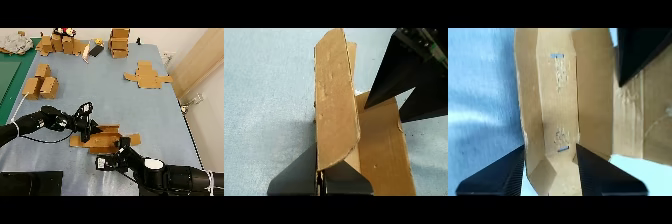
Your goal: Fold the box.
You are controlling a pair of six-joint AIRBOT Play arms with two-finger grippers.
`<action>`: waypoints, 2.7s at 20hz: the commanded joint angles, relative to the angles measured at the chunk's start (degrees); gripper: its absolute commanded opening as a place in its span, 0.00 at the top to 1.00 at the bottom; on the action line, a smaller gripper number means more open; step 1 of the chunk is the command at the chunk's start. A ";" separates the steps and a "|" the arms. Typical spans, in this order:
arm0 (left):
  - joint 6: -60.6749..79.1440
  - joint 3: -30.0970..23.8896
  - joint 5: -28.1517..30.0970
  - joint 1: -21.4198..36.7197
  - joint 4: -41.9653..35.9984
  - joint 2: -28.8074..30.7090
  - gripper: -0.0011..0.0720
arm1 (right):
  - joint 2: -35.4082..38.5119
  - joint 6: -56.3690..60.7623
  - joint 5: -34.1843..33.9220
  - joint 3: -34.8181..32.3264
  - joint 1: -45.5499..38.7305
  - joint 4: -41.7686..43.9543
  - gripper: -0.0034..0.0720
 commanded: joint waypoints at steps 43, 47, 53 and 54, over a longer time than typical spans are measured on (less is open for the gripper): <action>0.00 0.00 0.02 -0.07 0.00 -0.02 0.97 | 5.49 -11.45 13.92 -2.43 -22.51 14.14 0.01; 0.02 0.00 0.02 -0.07 0.00 -0.02 0.97 | 4.39 -44.65 17.20 -2.54 -32.33 42.60 0.01; 0.02 0.00 0.02 -0.07 0.00 -0.02 0.97 | 0.76 -81.94 8.31 -1.03 -46.01 72.22 0.01; 0.02 0.00 0.02 -0.07 0.00 -0.02 0.97 | -0.85 -85.64 5.62 0.26 -47.45 73.94 0.01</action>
